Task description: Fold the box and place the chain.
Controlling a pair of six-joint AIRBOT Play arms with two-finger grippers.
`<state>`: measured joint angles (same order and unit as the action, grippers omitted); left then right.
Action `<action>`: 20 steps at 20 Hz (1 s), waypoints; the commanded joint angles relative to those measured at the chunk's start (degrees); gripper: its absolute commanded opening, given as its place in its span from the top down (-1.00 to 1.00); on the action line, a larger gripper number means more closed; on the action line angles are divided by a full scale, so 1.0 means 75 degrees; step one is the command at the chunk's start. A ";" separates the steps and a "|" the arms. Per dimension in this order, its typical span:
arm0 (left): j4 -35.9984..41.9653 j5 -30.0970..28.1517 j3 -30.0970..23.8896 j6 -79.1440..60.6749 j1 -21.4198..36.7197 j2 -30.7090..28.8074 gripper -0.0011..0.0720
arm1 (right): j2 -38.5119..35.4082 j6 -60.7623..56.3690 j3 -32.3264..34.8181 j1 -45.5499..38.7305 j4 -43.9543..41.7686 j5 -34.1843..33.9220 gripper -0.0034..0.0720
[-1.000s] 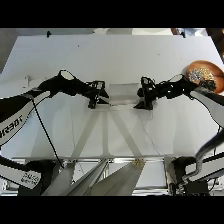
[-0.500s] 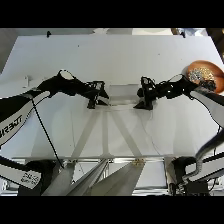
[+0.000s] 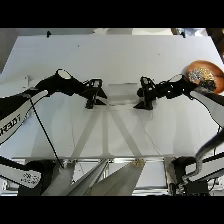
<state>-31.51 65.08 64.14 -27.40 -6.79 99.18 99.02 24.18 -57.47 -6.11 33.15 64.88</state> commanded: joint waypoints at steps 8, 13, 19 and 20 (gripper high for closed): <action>0.0262 0.0315 0.0000 0.0163 -0.0093 0.0009 0.11 | 0.0006 0.0003 -0.0003 -0.0006 0.0003 0.0012 -0.46; 0.0329 0.0085 0.0000 0.0172 -0.0219 0.0114 0.24 | 0.0006 0.0003 -0.0003 -0.0006 0.0003 0.0012 -0.46; 0.0318 -0.0300 0.0000 0.0262 -0.0385 0.0291 0.27 | 0.0006 0.0003 -0.0003 -0.0006 0.0003 0.0012 -0.46; 0.0323 -0.0396 0.0000 0.0259 -0.0393 0.0289 0.27 | 0.0006 0.0003 -0.0003 -0.0006 0.0003 0.0012 -0.46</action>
<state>-29.23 64.16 64.14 -25.71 -9.32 101.01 99.02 24.21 -57.47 -6.13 33.19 64.97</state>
